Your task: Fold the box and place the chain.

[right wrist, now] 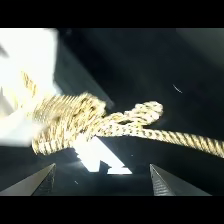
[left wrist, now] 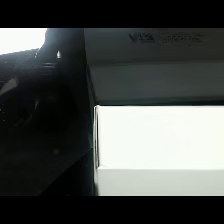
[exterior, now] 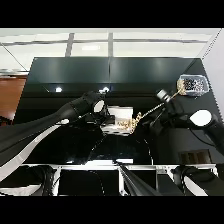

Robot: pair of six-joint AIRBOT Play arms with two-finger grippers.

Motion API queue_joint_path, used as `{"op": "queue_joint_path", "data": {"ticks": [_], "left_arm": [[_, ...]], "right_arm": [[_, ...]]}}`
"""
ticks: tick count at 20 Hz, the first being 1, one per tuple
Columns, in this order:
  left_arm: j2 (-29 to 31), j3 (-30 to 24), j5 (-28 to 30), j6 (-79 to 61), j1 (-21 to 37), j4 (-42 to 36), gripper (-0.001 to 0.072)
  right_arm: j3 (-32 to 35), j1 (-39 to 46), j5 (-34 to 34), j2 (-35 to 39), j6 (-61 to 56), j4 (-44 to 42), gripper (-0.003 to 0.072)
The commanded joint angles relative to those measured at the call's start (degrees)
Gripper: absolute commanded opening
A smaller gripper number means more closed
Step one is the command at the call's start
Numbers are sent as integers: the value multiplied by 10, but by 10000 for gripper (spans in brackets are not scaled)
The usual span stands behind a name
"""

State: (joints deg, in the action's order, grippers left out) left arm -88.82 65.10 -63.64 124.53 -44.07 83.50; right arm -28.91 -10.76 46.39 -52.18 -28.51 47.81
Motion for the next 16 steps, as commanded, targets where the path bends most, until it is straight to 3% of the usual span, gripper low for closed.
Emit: {"op": "queue_joint_path", "data": {"ticks": [1, 3, 6, 11, 16], "left_arm": [[0, 0, 1, 0, 0, 0, 31], [0, 0, 1, 0, 0, 0, 31], [0, 0, 1, 0, 0, 0, 31], [0, 0, 1, 0, 0, 0, 31], [0, 0, 1, 0, 0, 0, 31]], "right_arm": [[24, -29, -43, -28, 228, -8, 698], [18, -29, -44, -65, 280, -22, 698], [0, -30, -40, -119, 384, -117, 698], [-48, -29, -40, -180, 424, -116, 698], [-53, -29, -21, -204, 424, -105, 698]]}}
